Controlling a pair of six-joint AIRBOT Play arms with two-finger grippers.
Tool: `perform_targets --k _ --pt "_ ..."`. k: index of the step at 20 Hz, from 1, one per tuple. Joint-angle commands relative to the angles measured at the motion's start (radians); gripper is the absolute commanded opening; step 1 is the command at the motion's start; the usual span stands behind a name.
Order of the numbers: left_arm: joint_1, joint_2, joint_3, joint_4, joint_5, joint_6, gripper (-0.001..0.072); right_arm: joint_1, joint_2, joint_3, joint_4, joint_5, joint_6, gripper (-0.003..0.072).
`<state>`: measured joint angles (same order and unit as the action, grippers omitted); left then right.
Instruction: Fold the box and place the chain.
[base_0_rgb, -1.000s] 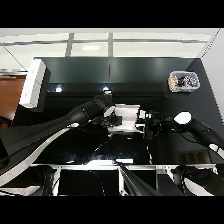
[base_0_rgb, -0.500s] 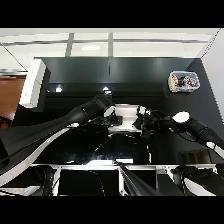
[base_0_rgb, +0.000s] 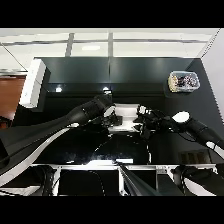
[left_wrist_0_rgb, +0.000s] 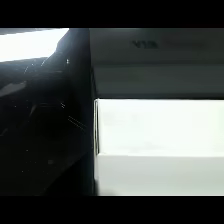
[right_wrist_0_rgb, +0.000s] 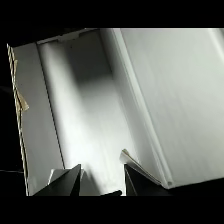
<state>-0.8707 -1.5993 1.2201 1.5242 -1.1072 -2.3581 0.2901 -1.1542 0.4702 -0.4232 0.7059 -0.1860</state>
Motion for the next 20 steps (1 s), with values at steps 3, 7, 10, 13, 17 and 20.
perform_targets --k 3,7,10,13,17,20 --pt "0.000 0.000 0.001 0.000 -0.001 0.001 0.0026 0.000 0.001 0.000 -0.031 -0.008 0.048 0.0051" --pt "0.000 0.000 0.001 0.001 -0.001 0.001 0.0026 -0.061 0.071 0.043 -0.262 0.079 0.619 0.0012" --pt "0.000 0.000 0.001 0.001 -0.001 0.001 0.0026 -0.224 0.140 0.157 -0.533 0.335 0.954 0.0013" --pt "0.000 0.000 0.001 0.001 0.000 0.001 0.0026 -0.513 0.160 0.171 -0.621 0.229 1.322 0.0013" --pt "0.000 0.000 0.001 0.001 0.008 0.001 0.0026 -0.691 0.129 0.053 -0.471 0.281 1.484 0.0013" --pt "0.000 0.000 0.001 0.001 0.008 0.001 0.0026 -0.621 0.040 0.029 -0.455 0.376 1.459 0.0013"
